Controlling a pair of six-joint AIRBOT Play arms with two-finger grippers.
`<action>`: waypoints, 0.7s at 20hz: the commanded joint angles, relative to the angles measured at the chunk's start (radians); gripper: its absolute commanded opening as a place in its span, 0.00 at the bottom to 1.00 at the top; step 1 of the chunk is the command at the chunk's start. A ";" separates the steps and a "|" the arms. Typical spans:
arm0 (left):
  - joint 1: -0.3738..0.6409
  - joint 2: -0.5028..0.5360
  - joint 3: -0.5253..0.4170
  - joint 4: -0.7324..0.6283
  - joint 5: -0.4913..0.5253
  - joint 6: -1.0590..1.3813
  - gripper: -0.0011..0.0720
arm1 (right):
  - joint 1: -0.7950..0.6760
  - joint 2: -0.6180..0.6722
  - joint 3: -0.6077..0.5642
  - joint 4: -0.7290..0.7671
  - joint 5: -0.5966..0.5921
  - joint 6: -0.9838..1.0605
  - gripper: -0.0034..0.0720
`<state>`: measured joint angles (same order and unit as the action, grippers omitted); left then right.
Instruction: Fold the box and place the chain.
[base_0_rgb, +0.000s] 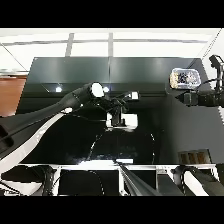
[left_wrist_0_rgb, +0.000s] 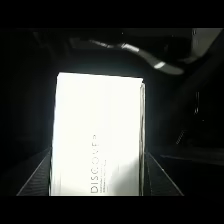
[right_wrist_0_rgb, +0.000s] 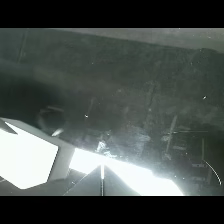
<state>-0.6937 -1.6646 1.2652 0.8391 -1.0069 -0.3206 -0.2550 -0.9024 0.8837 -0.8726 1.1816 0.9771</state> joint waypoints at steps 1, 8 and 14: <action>-0.033 -0.024 0.001 0.129 0.012 0.008 0.98 | 0.000 0.001 0.001 -0.001 0.000 0.004 0.07; -0.034 -0.022 0.001 0.265 0.029 -0.154 0.51 | 0.000 0.001 0.001 0.000 -0.004 0.013 0.07; 0.172 0.080 0.003 0.483 0.000 -0.456 0.49 | 0.000 0.001 0.001 0.000 -0.013 0.023 0.07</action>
<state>-0.6250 -1.6306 1.2663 1.2060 -1.0031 -0.6174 -0.2550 -0.9024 0.8837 -0.8730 1.1755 0.9943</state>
